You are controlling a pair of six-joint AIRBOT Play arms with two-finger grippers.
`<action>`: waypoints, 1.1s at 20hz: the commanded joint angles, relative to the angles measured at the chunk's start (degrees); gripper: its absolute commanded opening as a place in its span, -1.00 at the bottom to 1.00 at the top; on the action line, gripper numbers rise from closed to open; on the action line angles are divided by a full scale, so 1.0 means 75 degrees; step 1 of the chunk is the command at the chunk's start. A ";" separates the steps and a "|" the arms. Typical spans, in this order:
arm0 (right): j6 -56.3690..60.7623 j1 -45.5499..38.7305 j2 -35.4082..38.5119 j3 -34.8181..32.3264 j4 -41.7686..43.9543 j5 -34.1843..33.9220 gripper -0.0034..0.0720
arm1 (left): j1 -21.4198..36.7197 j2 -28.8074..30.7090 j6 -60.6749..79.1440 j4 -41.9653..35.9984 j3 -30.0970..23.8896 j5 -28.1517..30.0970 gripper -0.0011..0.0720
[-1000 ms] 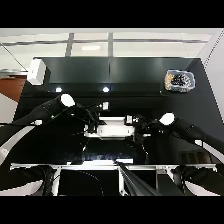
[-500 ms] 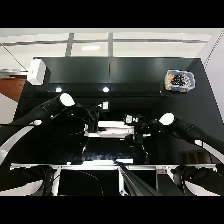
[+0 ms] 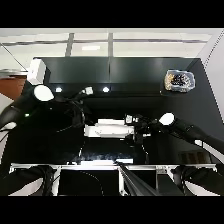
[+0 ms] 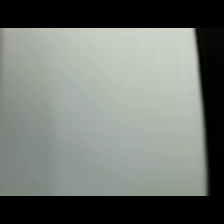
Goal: Fold the box and place the chain.
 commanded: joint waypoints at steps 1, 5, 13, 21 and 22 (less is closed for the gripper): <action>0.0003 0.0009 -0.0006 -0.0003 0.0000 0.0000 0.20 | 0.0437 0.0571 -0.1824 0.0087 -0.0023 -0.1577 -0.89; 0.0000 0.0009 -0.0006 -0.0006 -0.0003 0.0000 0.20 | 0.0038 0.0557 -0.1259 -0.1821 -0.0819 -0.1676 -0.89; 0.0000 0.0009 -0.0006 -0.0003 0.0000 -0.0003 0.20 | -0.0991 0.0184 -0.0198 -0.4782 -0.1550 0.3998 -0.89; 0.0000 0.0009 -0.0006 -0.0006 0.0000 0.0000 0.19 | -0.1445 -0.0985 0.0332 -0.3888 -0.1545 0.4013 -0.89; 0.0000 0.0009 -0.0006 -0.0006 0.0000 -0.0003 0.19 | -0.1437 -0.0976 0.0338 -0.3826 -0.1536 0.3995 -0.89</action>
